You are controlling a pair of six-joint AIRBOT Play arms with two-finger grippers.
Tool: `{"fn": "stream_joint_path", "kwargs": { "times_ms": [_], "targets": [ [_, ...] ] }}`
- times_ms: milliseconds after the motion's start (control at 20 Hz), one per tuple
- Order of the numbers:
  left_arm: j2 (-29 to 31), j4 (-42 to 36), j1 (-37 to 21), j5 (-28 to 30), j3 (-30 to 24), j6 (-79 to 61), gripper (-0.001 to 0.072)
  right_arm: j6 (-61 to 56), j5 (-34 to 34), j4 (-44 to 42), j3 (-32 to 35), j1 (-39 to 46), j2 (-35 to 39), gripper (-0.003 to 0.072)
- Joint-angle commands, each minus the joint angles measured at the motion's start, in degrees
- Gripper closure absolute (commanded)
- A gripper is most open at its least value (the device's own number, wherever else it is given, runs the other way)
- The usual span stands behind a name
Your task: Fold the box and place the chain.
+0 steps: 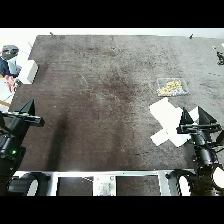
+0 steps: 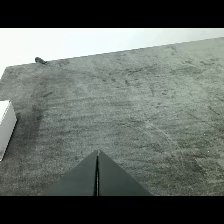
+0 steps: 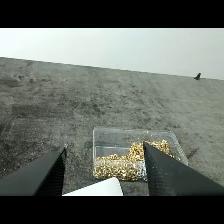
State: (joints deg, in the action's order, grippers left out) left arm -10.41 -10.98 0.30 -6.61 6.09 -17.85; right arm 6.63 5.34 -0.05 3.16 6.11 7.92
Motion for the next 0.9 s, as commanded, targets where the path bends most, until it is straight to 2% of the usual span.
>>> {"fn": "stream_joint_path", "kwargs": {
  "times_ms": [0, 250, 450, 600, 850],
  "targets": [
    [0.0, 0.0, 0.0, 0.0, 0.0, 0.0, 0.0697, 0.0, 0.0, 0.0, -0.1, 0.0, 0.0, 0.0154],
    [0.0, 0.0, 0.0, 0.0, 0.0, 0.0, 0.0697, -0.4, 0.5, -0.1, -0.3, 0.0, 0.0, 0.0154],
    [0.0, 0.0, 0.0, 0.0, 0.0, 0.0, 0.0697, -0.4, -1.0, 0.0, -6.7, 0.0, -2.4, 0.0154],
    [0.0, 0.0, 0.0, 0.0, 0.0, 0.0, 0.0697, -0.4, -4.0, 0.0, -15.4, 0.0, -13.0, 0.0153],
    [0.0, 0.0, 0.0, 0.0, 0.0, 0.0, 0.0697, -2.6, -6.7, -0.5, -33.6, 0.6, -40.4, 0.0154]
  ]
}}
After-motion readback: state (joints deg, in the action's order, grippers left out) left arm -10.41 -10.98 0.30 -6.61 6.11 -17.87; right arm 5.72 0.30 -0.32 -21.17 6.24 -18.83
